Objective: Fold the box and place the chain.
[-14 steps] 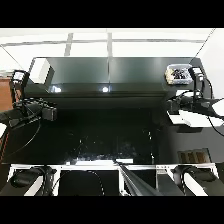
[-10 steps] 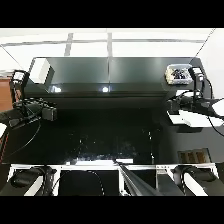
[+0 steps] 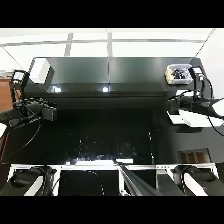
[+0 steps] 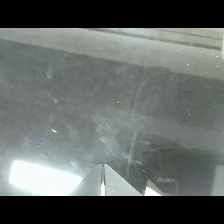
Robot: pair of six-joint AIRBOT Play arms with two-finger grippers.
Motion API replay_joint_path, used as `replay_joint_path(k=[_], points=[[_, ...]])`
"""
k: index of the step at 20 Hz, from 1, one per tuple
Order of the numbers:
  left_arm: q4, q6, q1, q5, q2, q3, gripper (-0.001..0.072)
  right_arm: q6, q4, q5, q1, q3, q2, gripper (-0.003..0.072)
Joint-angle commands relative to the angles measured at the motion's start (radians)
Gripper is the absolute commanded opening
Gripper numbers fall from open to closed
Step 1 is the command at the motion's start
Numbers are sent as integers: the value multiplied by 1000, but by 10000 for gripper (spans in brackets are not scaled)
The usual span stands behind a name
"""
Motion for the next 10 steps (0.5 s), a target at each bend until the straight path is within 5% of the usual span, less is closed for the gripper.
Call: replay_joint_path(k=[1,3,4,5,7,10], points=[[0,0,0,0,1,-1,27,0,132,-123,0,0,0,11],[0,0,0,0,0,-1,27,-3,137,-273,0,0,-3,78],[0,0,0,1,0,-1,27,-3,114,-340,-1,0,-4,526],[1,0,0,32,-2,-1,27,-6,64,-381,-5,0,-5,720],[0,0,0,127,-10,0,27,12,-88,-441,-53,1,-24,720],[-28,0,-1,183,-19,0,27,239,-263,-458,-326,60,-122,720]])
